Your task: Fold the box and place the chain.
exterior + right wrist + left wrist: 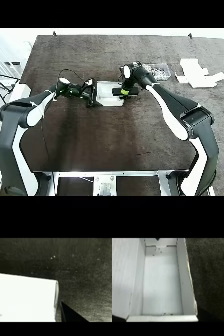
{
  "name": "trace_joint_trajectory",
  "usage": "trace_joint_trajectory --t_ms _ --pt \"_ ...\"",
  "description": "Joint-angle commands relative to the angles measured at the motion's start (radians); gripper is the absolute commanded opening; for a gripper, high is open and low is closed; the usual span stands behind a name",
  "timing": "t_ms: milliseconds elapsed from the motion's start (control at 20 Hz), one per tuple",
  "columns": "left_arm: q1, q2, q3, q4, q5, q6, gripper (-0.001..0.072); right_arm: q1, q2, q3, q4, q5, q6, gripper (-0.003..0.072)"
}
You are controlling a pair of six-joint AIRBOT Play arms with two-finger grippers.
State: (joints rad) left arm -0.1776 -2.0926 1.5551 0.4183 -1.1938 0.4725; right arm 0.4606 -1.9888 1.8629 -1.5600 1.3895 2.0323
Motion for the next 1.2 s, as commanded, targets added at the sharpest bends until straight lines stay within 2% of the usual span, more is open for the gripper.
trace_joint_trajectory --t_ms 0,100,450,550,850,1150 --pt "0.0 0.0 0.0 0.0 0.0 -0.002 0.03 -0.001 0.002 0.002 -0.001 -0.004 0.007 0.021" --pt "0.0 0.0 0.0 0.0 0.0 -0.002 0.03 -0.001 0.005 0.002 -0.002 -0.004 0.006 0.0312" --pt "0.0 0.0 0.0 0.0 0.001 -0.001 0.0301 0.001 0.066 0.018 0.008 0.019 -0.002 0.0324" --pt "0.0 0.0 0.0 0.0 0.001 -0.002 0.03 0.001 0.097 0.018 0.007 0.055 -0.028 0.0446" --pt "0.0 0.0 0.0 0.0 0.001 -0.002 0.0301 -0.002 0.19 0.018 -0.022 0.077 -0.101 0.0448" --pt "0.0 0.0 0.0 0.0 0.002 -0.001 0.03 -0.021 0.192 -0.014 -0.016 0.045 -0.099 0.0448"
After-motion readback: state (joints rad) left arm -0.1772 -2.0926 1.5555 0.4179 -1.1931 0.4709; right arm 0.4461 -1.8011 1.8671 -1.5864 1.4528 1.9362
